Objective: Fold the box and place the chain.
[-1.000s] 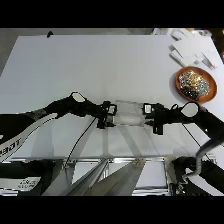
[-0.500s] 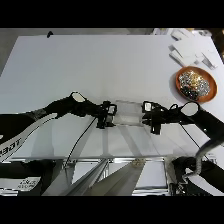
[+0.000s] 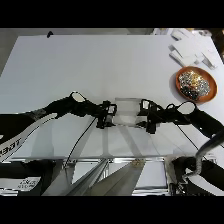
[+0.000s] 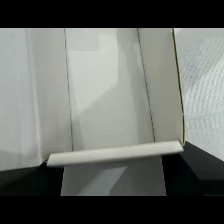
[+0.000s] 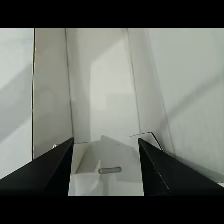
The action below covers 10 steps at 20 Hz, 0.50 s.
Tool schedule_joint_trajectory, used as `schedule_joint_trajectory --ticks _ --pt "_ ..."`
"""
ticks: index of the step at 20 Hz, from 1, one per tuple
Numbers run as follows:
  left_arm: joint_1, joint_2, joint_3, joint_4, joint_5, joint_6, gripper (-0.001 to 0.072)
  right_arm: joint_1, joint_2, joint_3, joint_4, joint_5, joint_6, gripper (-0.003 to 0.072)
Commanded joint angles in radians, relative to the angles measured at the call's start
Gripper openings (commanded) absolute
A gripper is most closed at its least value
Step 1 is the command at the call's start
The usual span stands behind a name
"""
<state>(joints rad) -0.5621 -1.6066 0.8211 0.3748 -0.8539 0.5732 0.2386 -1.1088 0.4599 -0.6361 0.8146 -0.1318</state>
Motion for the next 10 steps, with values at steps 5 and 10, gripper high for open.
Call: schedule_joint_trajectory --ticks 5,10 --pt "0.000 0.000 0.001 -0.001 -0.003 0.002 0.0072 0.011 0.029 -0.001 -0.136 -0.019 0.210 0.0464" --pt "0.000 0.000 0.001 -0.001 -0.003 0.002 0.0072 0.010 0.241 -0.001 -0.257 0.109 0.584 0.0014"
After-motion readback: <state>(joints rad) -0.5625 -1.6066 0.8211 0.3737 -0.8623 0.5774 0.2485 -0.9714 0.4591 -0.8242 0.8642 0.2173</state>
